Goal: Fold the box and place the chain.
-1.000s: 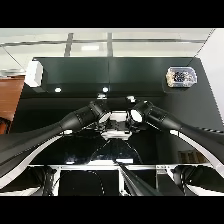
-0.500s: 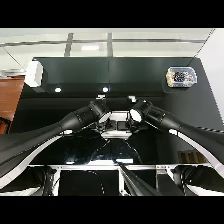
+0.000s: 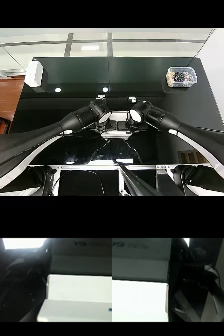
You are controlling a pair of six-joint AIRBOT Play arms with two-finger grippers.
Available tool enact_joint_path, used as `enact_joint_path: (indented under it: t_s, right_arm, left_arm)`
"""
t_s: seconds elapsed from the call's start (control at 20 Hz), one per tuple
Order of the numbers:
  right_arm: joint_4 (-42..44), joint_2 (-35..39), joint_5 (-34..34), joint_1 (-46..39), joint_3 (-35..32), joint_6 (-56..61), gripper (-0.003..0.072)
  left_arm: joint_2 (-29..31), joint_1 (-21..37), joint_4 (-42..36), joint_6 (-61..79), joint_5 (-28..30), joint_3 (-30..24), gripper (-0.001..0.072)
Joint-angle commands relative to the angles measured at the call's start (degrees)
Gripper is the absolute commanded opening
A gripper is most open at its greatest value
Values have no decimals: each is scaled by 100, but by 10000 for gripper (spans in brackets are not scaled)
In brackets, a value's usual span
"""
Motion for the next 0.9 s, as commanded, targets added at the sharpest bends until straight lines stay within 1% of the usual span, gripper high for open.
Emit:
enact_joint_path:
  t_s: [0.0, 0.1, 0.15, 0.2, 0.25, 0.35, 0.45, 0.55, 0.65, 0.75, 0.8, 0.85]
  right_arm:
    - [11, 4, -31, 2, 4, 11, 11]
    - [-98, 13, 0, 2, 4, 9, 14]
    - [-138, 22, 15, 2, 4, 11, 119]
    - [-155, 37, 46, 2, 4, 17, 307]
    - [-201, 68, 37, 2, 4, 13, 322]
    - [-444, 219, 107, 2, 4, -39, 322]
    - [-785, 531, 256, -15, 4, -55, 321]
    - [-907, 942, 339, -111, 4, -160, 322]
    - [-966, 1451, 570, -212, 4, -452, 321]
    - [-1274, 2107, 811, -367, 7, -887, 319]
    - [-1591, 2439, 881, -472, 7, -1036, 320]
    - [-2092, 2774, 920, -599, 4, -1154, 319]
  left_arm:
    - [0, 0, 4, 15, 13, 7, 28]
    - [0, 0, 4, 15, 13, 7, 28]
    - [0, 0, 4, 15, 15, 7, 28]
    - [0, 0, 4, 15, 22, 7, 28]
    - [0, 0, 4, 15, 26, 7, 28]
    - [0, 0, 7, 15, 13, 7, 28]
    - [0, 0, 4, 15, 13, 7, 28]
    - [0, 0, 4, 15, 20, 7, 28]
    - [0, 0, 4, 15, 4, 7, 28]
    - [0, 0, 4, 15, -2, 7, 28]
    - [0, 0, 4, 15, 9, 7, 28]
    - [0, 0, 4, 15, 11, 7, 28]
